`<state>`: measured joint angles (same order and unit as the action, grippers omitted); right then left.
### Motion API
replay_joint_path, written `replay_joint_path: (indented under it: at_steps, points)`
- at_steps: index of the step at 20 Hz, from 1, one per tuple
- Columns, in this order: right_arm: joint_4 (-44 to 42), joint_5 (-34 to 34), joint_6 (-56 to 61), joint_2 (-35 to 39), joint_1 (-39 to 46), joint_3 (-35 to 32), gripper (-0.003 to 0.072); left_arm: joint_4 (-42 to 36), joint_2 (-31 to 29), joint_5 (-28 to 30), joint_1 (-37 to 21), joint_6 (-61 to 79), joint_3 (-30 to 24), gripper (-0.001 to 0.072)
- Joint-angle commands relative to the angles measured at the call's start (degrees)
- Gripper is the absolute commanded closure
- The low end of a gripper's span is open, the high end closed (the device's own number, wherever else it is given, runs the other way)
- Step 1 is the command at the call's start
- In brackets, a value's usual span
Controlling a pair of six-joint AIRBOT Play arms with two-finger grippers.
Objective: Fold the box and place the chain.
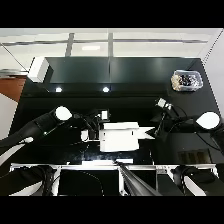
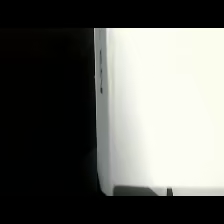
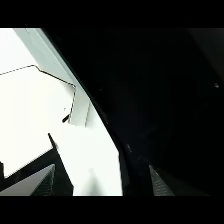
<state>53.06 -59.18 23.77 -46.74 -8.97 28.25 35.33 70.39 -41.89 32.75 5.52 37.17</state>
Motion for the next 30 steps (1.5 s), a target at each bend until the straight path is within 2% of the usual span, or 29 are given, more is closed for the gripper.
replay_joint_path:
  at_steps: [1,6,11,23,28,30]
  points:
    - [1.5,3.0,-2.0,0.0,-2.7,-3.2,-0.0018,-2.2,1.4,0.3,0.3,5.4,-0.1,0.068]
    - [1.5,3.6,-7.9,0.0,-7.9,-6.7,-0.0018,-2.1,4.1,-0.5,0.4,5.4,0.0,0.068]
    - [2.3,9.5,-8.5,0.0,-12.5,-8.4,-0.0019,-2.3,4.7,-0.7,0.4,4.1,-0.1,0.068]
    - [1.5,9.1,-8.6,0.0,-20.1,-11.8,-0.0018,-2.3,5.0,-0.7,0.4,4.1,-0.1,0.068]
    - [-7.8,19.6,-6.9,0.0,-25.6,-11.8,-0.0018,-2.3,5.0,-0.7,0.4,4.0,-0.1,0.068]
    - [-8.7,22.0,-5.9,0.0,-27.2,-11.7,-0.0018,-2.3,5.0,-0.7,0.4,4.0,-0.1,0.068]
